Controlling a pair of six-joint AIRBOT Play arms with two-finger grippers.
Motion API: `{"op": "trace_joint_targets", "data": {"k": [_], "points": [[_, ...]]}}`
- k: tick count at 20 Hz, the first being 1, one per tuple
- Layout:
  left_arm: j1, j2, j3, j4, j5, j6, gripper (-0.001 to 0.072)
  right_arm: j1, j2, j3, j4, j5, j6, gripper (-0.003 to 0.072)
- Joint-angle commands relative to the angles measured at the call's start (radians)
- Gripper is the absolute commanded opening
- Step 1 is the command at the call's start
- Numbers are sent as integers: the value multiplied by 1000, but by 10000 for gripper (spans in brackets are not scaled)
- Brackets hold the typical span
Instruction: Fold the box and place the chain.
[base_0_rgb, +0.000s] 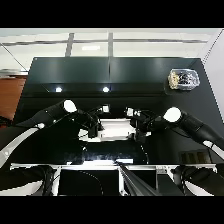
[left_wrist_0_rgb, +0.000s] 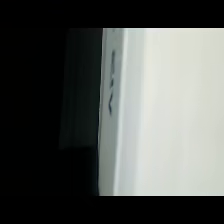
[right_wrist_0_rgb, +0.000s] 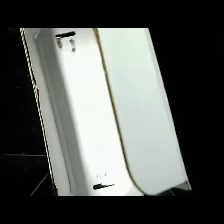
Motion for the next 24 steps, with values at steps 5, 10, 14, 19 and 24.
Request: {"op": "trace_joint_targets", "data": {"k": [5,10,14,19,24], "points": [[-5,19,1,3,17,42,25,3,-1,-13,-6,54,0,654],[-11,19,1,-49,40,60,25,11,-8,-13,-6,12,-5,654],[-21,19,1,-57,23,52,25,40,-21,-13,-10,-20,-42,653],[-21,19,1,-57,21,45,27,40,-64,-14,-63,-34,-46,653],[-21,19,1,-56,13,23,27,40,-92,-16,-67,-57,-96,653]]}}
